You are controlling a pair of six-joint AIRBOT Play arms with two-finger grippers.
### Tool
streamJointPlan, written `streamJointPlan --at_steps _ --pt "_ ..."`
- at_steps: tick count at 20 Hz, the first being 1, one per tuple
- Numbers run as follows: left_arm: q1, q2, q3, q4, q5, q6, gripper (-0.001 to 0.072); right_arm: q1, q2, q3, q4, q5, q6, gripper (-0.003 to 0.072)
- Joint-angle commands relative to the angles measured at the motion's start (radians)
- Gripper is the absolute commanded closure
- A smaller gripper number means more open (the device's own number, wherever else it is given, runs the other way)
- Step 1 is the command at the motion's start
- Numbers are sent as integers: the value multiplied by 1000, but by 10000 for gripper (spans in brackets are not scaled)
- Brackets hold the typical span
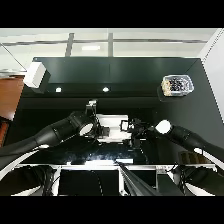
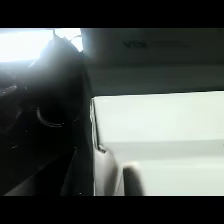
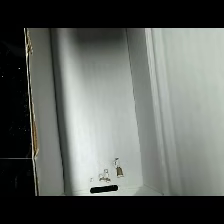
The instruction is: Fold the box and place the chain.
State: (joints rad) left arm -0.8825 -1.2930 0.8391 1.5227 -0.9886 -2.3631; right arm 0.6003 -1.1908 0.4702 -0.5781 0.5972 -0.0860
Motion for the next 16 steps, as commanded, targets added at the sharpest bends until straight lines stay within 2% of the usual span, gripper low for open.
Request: streamJointPlan --at_steps 1,3,5,16 --pt "-17 -45 36 18 -45 -2 433 0 0 0 0 0 0 147" --pt "-23 -48 43 32 -47 -34 435 0 0 0 0 0 0 147" --pt "-23 -48 47 49 -60 -52 491 0 0 0 0 0 0 147" --pt "-23 -64 47 66 -48 -72 491 0 0 0 0 0 0 147"
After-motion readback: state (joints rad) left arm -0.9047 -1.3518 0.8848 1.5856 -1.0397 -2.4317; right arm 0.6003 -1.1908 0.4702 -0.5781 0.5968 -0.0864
